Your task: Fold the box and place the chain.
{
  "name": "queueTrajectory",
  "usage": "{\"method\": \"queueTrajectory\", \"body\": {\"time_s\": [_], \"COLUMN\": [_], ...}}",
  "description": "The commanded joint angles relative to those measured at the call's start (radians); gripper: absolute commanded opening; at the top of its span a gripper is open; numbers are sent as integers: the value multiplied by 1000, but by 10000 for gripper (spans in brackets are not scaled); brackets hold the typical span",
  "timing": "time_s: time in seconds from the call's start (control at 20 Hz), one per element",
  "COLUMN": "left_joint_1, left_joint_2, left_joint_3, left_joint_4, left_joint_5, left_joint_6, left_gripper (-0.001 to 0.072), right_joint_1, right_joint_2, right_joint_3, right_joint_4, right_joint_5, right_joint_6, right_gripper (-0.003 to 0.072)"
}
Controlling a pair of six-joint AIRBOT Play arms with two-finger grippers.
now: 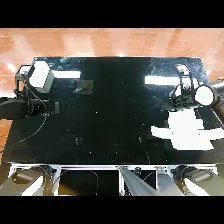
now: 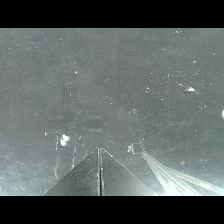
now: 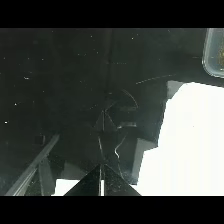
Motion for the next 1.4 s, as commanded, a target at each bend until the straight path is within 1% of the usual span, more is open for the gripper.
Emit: {"method": "queueTrajectory", "body": {"time_s": [0.0, 1.0, 1.25, 1.3, 1.35], "left_joint_1": [0, -1, -1, -1, -1], "left_joint_2": [0, 0, -2, -6, -14], "left_joint_3": [0, -2, -2, -2, -2], "left_joint_4": [0, 0, -4, -10, -25], "left_joint_5": [0, 0, 0, 0, -2], "left_joint_6": [-1, -1, -1, -1, -1], "left_gripper": [22, 22, 22, 22, 29], "right_joint_1": [0, 0, 0, 0, 0], "right_joint_2": [0, 0, -1, -2, -2], "right_joint_3": [0, 0, 0, 0, 0], "right_joint_4": [0, 0, 15, 16, 26], "right_joint_5": [0, -2, -20, -22, -20], "right_joint_6": [0, -1, 0, 0, 0], "right_gripper": [31, 31, 31, 32, 53]}}
